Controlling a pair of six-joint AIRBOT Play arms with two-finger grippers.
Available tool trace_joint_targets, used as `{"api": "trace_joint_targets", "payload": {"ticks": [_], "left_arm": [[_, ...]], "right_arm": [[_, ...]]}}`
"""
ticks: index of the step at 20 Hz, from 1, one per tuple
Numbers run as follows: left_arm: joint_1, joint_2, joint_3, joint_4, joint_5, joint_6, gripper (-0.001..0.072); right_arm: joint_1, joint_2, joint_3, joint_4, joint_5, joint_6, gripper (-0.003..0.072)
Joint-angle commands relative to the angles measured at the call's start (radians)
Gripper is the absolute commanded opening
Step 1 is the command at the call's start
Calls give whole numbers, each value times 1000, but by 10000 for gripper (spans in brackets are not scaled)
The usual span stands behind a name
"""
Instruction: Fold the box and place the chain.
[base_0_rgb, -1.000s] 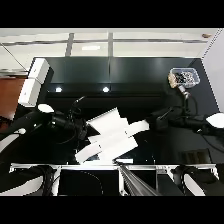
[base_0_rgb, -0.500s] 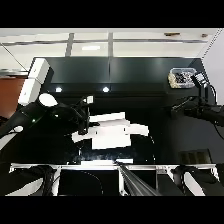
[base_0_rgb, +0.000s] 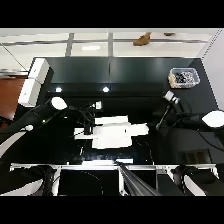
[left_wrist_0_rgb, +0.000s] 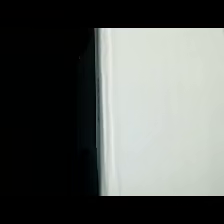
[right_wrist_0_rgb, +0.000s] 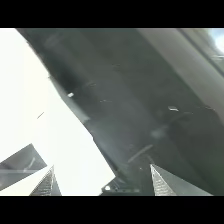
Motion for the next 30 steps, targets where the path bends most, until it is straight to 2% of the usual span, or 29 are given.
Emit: {"api": "trace_joint_targets", "payload": {"ticks": [1,6,13,21,26,30], "left_arm": [[-11,-21,0,27,6,2,28],[-11,-21,1,28,-6,-8,28],[-11,-21,1,29,-13,-8,27],[-11,-21,1,28,-14,-8,28],[-11,-21,1,28,-14,-8,28],[-11,-21,1,28,-14,-8,28]], "right_arm": [[93,-1,-60,1,-48,-89,706],[200,-1,-106,0,-72,-152,707],[412,-3,-142,-82,-188,-163,706],[485,-87,-142,-98,-187,-201,706],[558,-113,-142,-38,-312,-213,706],[621,-167,-142,-15,-349,-213,706]]}}
